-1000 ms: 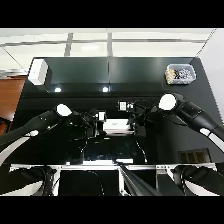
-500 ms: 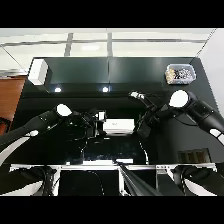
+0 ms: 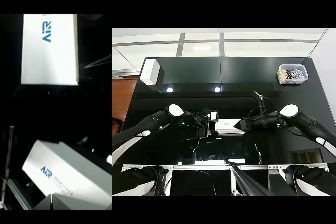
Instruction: Fold the box and place the chain.
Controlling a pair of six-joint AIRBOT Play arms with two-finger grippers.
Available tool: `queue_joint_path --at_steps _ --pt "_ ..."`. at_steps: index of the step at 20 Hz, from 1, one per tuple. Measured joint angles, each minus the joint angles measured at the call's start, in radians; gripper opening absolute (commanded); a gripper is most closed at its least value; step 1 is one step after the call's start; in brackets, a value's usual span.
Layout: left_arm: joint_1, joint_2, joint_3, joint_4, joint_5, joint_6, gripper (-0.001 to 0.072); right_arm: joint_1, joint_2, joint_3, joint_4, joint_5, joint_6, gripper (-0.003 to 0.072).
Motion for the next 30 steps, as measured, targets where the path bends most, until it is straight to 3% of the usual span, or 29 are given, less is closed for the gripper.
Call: queue_joint_path --at_steps 21,24,28,29,30 --pt "0.0 0.0 0.0 -0.001 0.0 -0.003 0.0287 -0.01 -0.045 -0.004 -0.079 -0.083 0.063 0.001" --pt "0.004 0.0 0.0 0.0 -0.001 0.001 0.0287 -0.065 -0.034 0.049 -0.124 0.019 0.05 0.001" --pt "0.007 0.009 0.001 0.005 -0.006 -0.017 0.0296 -0.23 0.034 0.141 -0.119 0.267 0.035 0.001" --pt "0.007 0.018 0.003 0.018 -0.008 -0.042 0.0353 -0.282 0.056 0.154 -0.119 0.317 0.034 0.001" --pt "0.008 0.033 0.005 0.027 -0.014 -0.07 0.0588 -0.341 0.081 0.164 -0.13 0.379 0.033 0.001"
